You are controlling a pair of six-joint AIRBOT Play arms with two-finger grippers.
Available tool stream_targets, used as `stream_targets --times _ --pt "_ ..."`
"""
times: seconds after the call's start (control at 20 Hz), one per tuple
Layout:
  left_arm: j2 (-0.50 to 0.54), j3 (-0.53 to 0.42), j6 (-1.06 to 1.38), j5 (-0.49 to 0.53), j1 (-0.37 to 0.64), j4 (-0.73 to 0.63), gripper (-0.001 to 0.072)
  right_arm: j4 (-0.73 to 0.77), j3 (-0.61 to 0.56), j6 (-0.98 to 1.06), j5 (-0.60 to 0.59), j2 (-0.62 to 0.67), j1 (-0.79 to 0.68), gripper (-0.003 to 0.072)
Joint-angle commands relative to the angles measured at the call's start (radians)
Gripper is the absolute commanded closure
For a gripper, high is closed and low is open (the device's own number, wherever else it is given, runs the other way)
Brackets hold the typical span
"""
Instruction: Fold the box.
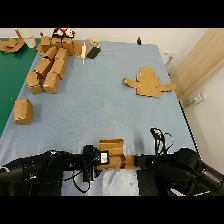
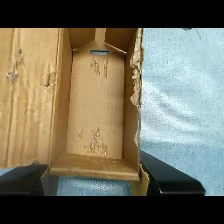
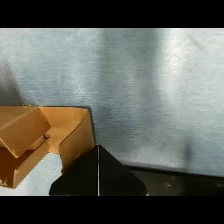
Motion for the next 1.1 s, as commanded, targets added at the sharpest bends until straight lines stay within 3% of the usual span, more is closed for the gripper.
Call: stream_targets --times 0.0,0.3,0.65,1.05 --pt "0.0 0.0 0.0 0.0 0.0 0.0 0.0226 0.051 -0.005 -0.026 0.046 0.001 0.001 0.0686" --pt "0.0 0.0 0.0 0.0 0.0 0.0 0.0226 0.059 -0.005 -0.036 0.048 0.001 0.001 0.0687" --pt "0.0 0.0 0.0 0.0 0.0 0.0 0.0226 -0.026 0.01 -0.024 -0.033 0.001 0.0 0.0687" --pt "0.0 0.0 0.0 0.0 0.0 0.0 0.0225 -0.022 -0.025 -0.025 -0.003 0.001 0.001 0.0687"
